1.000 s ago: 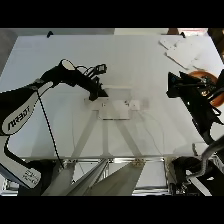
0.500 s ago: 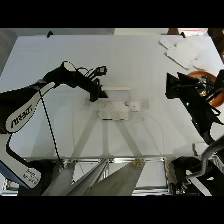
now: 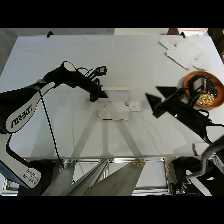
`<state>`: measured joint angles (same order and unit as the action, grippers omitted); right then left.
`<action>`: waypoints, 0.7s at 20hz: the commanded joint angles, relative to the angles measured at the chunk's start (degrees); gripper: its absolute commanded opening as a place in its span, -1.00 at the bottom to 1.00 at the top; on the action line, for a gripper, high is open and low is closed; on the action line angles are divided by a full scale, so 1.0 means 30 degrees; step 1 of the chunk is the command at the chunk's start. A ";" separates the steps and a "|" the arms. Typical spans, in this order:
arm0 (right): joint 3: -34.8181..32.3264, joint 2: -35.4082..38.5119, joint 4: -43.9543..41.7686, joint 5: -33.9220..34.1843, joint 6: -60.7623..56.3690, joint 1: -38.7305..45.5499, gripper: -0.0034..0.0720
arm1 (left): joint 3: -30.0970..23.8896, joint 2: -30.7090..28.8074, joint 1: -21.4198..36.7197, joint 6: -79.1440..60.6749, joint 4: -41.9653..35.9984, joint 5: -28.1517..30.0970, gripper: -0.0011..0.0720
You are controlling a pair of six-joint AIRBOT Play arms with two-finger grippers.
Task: Fold the box and place the chain.
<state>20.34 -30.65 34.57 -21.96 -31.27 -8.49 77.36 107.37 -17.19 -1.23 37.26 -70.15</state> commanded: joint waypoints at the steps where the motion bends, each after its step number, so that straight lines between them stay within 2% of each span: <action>1: 0.0007 0.0015 0.5078 -0.5515 0.0095 -0.0022 0.55 | -0.0007 0.0015 -0.0015 0.0007 0.0015 0.0007 -0.95; 4: 0.0000 0.0015 0.7832 -0.8247 0.0124 -0.0022 0.55 | -0.0007 0.0015 -0.0015 0.0000 0.0015 0.0007 -0.95; 8: 0.0000 0.0015 0.7898 -1.0134 0.2426 -0.0036 0.55 | -0.0007 0.0015 -0.0015 0.0000 0.0015 0.0007 -0.95; 12: -0.0007 -0.0379 0.7883 -1.0207 0.5588 -0.0044 0.58 | -0.0007 0.0015 -0.0015 0.0007 0.0015 0.0015 -0.95; 14: -0.0015 -0.1348 0.7781 -0.9275 0.6317 -0.0044 0.76 | -0.0007 0.0015 -0.0015 0.0000 0.0015 0.0007 -0.95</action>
<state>20.34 -32.38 57.52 -50.68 -17.98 -8.56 77.36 107.37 -17.19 -1.23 37.30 -70.13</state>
